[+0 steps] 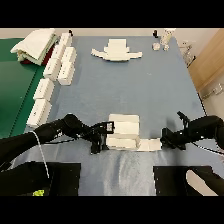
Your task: Fold the box.
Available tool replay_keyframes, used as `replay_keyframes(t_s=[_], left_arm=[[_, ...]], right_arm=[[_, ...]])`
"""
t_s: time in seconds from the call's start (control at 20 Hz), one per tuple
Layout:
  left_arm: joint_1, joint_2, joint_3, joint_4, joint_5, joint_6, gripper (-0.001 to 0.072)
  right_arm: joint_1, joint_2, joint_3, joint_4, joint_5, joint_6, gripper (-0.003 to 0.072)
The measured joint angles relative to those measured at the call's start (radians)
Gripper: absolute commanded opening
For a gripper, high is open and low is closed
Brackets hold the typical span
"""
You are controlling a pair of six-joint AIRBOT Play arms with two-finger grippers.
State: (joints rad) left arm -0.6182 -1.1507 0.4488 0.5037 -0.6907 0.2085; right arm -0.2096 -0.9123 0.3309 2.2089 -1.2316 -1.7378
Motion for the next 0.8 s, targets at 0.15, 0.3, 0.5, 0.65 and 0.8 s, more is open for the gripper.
replay_keyframes(t_s=[0.15,0.3,0.5,0.65,0.8], left_arm=[[0.000,0.000,0.000,0.000,0.000,0.000,0.0511],[0.000,0.000,0.000,0.000,0.000,0.000,0.0511],[0.000,0.000,0.000,0.000,0.000,0.000,0.0511],[0.000,0.000,0.000,0.000,0.000,0.000,0.0511],[0.000,0.000,0.000,0.000,0.000,0.000,0.0511]], right_arm=[[0.004,-0.027,-0.035,0.084,-0.002,-0.077,-0.0001],[0.019,-0.038,-0.051,0.150,-0.003,-0.136,-0.0001],[0.060,-0.036,-0.053,0.234,-0.007,-0.183,0.0001],[0.112,-0.011,-0.030,0.270,-0.016,-0.198,0.0212],[0.167,0.017,0.005,0.287,-0.023,-0.202,0.0285]])
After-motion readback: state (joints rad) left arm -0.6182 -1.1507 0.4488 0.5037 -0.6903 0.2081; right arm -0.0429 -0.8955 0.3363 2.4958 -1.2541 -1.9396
